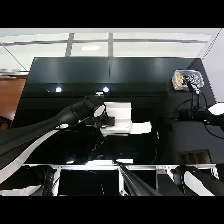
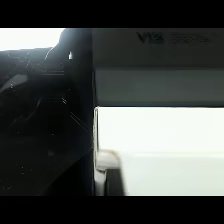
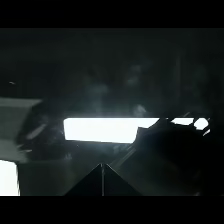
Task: Fold the box and place the chain.
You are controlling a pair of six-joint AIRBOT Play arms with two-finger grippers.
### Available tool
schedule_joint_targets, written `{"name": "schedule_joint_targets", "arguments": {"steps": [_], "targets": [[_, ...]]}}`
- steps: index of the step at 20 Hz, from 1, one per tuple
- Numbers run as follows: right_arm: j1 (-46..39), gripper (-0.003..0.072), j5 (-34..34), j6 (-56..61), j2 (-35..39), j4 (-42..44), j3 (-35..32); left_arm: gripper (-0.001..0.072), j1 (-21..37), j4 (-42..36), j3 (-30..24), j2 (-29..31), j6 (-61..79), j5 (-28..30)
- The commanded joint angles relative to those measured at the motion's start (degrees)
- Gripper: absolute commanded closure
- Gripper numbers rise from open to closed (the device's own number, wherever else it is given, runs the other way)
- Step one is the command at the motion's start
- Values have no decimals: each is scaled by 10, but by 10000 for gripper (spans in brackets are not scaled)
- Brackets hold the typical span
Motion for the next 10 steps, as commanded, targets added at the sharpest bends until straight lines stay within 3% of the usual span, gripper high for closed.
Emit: {"name": "schedule_joint_targets", "arguments": {"steps": [1,7,10], "targets": [[-24,672,74,22,-29,7,-3,681,0,-2,1,0,-1,13],[-24,672,110,8,-56,7,-3,681,0,-2,1,0,-1,14],[-11,672,123,-20,-100,63,-7,681,0,-2,1,0,-1,13]]}}
